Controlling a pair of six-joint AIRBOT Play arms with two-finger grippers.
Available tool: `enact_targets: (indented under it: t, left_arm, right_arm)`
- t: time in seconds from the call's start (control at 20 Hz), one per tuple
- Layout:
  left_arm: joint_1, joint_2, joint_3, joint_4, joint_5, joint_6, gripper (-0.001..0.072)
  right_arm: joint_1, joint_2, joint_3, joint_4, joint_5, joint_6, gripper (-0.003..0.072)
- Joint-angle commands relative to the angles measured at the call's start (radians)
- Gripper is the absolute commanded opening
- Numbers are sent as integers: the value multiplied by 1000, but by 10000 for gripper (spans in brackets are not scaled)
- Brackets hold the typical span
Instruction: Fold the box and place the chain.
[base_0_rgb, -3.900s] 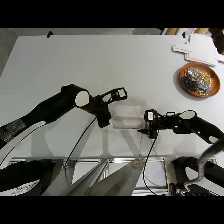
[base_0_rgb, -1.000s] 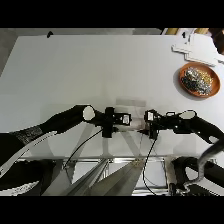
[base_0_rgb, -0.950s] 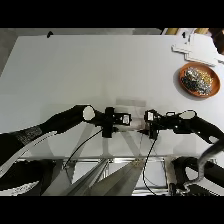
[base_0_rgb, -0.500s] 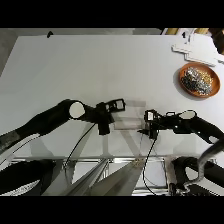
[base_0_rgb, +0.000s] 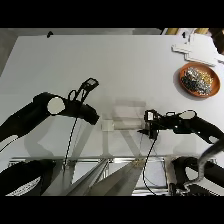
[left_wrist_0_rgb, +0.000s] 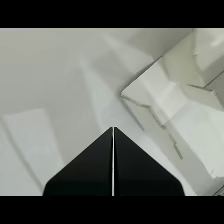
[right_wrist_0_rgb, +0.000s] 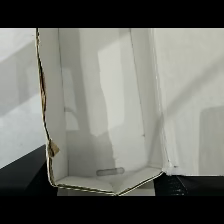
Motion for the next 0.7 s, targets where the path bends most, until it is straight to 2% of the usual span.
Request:
enact_targets:
  t: [0.0, 0.1, 0.35, 0.65]
  left_arm:
    - [37, 1, -99, -56, 42, -98, 2]
    - [37, -20, -153, -134, 92, -97, 2]
    - [33, -119, -159, -346, 138, -95, 2]
    - [-13, -155, -159, -376, 150, -83, 5]
  right_arm:
    - [0, 0, 0, 0, 0, 0, 411]
    - [0, 0, 0, 0, 0, 0, 411]
    - [0, 0, 0, 0, 0, 0, 411]
    - [0, 0, 0, 0, 0, 0, 411]
